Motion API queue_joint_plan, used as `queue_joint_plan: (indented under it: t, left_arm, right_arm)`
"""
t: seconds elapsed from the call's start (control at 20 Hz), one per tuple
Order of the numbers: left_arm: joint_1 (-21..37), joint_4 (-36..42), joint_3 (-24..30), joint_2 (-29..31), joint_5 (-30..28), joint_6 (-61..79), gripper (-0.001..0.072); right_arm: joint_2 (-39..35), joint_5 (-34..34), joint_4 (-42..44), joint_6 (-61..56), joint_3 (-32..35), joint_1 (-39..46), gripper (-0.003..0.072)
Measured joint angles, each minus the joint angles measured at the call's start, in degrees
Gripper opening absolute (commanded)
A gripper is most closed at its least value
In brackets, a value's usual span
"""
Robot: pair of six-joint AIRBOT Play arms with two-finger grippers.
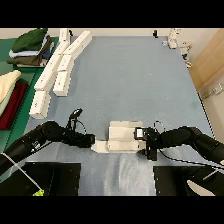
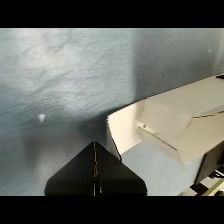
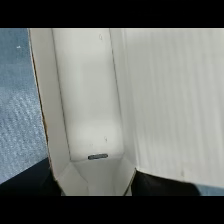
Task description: Fold the box.
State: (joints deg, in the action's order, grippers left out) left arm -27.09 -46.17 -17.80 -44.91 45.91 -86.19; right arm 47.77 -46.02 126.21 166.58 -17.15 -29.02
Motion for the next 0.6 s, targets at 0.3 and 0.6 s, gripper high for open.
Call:
queue_joint_plan:
  t: [0.3, 0.6]
  left_arm:
    - [-4.13, 2.21, 0.0, -0.33, -2.6, 0.13, 0.0011]
    - [-4.96, 6.23, -0.96, -0.35, -2.36, 3.82, 0.0016]
  right_arm:
    - [0.0, 0.0, -0.02, 0.0, 0.0, 0.0, 0.0488]
    - [0.0, 0.0, 0.0, -0.02, 0.0, 0.0, 0.0488]
